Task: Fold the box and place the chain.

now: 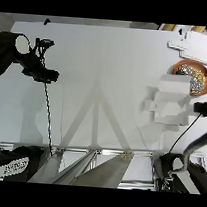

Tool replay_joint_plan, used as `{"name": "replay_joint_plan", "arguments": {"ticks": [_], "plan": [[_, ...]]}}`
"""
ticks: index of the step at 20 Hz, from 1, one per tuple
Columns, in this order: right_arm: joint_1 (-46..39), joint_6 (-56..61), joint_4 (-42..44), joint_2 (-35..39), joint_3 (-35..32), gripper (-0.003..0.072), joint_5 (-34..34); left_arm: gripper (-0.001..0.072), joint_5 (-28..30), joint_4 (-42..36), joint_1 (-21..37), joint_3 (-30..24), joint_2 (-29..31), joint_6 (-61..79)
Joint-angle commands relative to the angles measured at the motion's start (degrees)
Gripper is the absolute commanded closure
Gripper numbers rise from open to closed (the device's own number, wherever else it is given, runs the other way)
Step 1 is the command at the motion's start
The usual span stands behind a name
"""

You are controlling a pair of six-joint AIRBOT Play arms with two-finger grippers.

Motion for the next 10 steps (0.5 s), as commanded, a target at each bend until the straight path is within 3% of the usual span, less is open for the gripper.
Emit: {"name": "replay_joint_plan", "arguments": {"ticks": [1,5,10], "plan": [[6.56,-4.04,17.57,7.96,-3.06,0.0673,0.87,0.0701,0.02,0.02,0.04,-0.02,0.04,0.02],[14.84,-9.68,24.81,13.35,-11.89,0.0673,-0.83,0.0701,0.02,0.02,0.04,-0.02,0.04,0.02],[23.65,-11.13,28.06,13.68,-18.43,0.0672,-6.97,0.0701,0.02,0.02,0.04,-0.02,0.04,0.02]]}}
